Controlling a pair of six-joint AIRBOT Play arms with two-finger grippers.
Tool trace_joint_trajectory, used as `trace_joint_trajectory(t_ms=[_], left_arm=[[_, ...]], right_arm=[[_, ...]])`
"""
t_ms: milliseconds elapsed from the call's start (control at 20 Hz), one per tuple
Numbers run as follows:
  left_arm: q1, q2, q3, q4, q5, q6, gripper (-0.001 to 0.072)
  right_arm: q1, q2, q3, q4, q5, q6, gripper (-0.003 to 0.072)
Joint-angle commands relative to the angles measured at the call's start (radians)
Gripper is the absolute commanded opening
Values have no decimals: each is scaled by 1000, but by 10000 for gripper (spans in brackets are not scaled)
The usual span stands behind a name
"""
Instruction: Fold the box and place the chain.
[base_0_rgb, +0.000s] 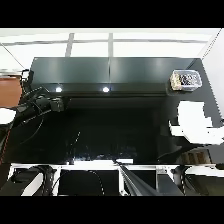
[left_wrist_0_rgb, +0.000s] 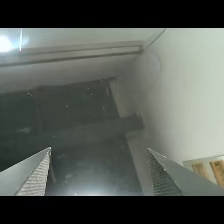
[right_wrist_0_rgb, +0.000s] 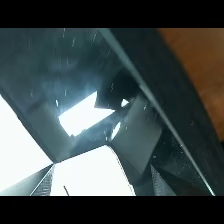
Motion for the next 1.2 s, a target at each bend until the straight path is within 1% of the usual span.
trace_joint_trajectory(t_ms=[0,50,100,150,200,250,400,500,650,800,900,950,1050,1150], left_arm=[[0,0,0,-2,-34,-3,700],[0,0,0,-2,-34,-4,700],[0,0,0,-3,-35,-4,700],[0,0,0,-3,-35,-4,700],[0,0,0,-3,-34,-4,700],[0,0,0,-3,-34,-3,700],[0,0,0,-3,-34,-3,700],[0,0,0,-3,-34,-3,700],[0,-1,0,-3,-35,-3,700],[0,-1,0,-3,-47,-3,700],[0,-2,0,-3,-41,-3,700],[0,-4,0,-3,-35,-3,700],[0,-14,0,-4,-27,-3,700],[-2,-39,0,-40,-42,-3,700]], right_arm=[[-1,-53,18,-57,93,-92,681],[-2,-53,18,-56,93,-102,513],[-2,-53,18,-52,94,-120,389],[-2,-53,18,-49,109,-143,140],[-2,-53,18,-34,134,-174,44],[-2,-51,18,4,159,-193,15],[11,-34,16,219,224,-235,16],[50,9,-16,318,229,-249,16],[145,103,-124,427,201,-277,16],[241,227,-275,641,121,-336,16],[333,350,-403,753,26,-373,16],[393,425,-483,817,-48,-393,16],[544,577,-652,951,-239,-419,16],[738,695,-801,1049,-459,-428,16]])
